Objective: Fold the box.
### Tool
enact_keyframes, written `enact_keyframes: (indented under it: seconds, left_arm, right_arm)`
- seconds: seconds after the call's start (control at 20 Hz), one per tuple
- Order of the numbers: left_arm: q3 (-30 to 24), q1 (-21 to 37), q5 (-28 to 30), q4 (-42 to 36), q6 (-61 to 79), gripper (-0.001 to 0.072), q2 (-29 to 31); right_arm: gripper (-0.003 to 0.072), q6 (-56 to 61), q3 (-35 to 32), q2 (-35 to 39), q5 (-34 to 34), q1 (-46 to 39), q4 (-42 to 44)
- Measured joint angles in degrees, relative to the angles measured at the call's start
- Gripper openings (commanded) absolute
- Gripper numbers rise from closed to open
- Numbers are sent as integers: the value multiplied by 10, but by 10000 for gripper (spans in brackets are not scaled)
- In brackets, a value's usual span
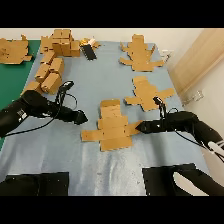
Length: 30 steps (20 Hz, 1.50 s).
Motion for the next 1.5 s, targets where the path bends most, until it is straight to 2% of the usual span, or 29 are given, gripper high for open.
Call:
enact_keyframes:
  seconds: [0.2, 0.35, 0.55, 0.95, 1.0, 1.05, 1.1, 1.5]
  left_arm:
    - [2, 45, -51, -128, 118, 464, -57]
    - [17, 50, -89, -177, 164, 464, -110]
    - [52, 35, -120, -202, 195, 465, -171]
    - [107, -7, -133, -203, 222, 462, -251]
    - [113, -10, -137, -203, 223, 396, -258]
    - [116, -12, -139, -203, 223, 207, -263]
    - [119, -14, -141, -203, 224, 154, -267]
    - [125, -19, -150, -204, 225, 154, -276]
  right_arm:
    - [-3, -25, -43, 50, -2, 23, 33]
    - [-3, -31, -56, 64, 13, 51, 45]
    - [-3, -31, -61, 70, 32, 71, 52]
    - [-3, -24, -63, 72, 42, 80, 54]
    - [-3, -24, -63, 72, 42, 81, 54]
    - [-3, -21, -63, 72, 42, 81, 54]
    - [-3, -20, -63, 72, 43, 81, 54]
    - [-3, -13, -63, 72, 53, 81, 54]
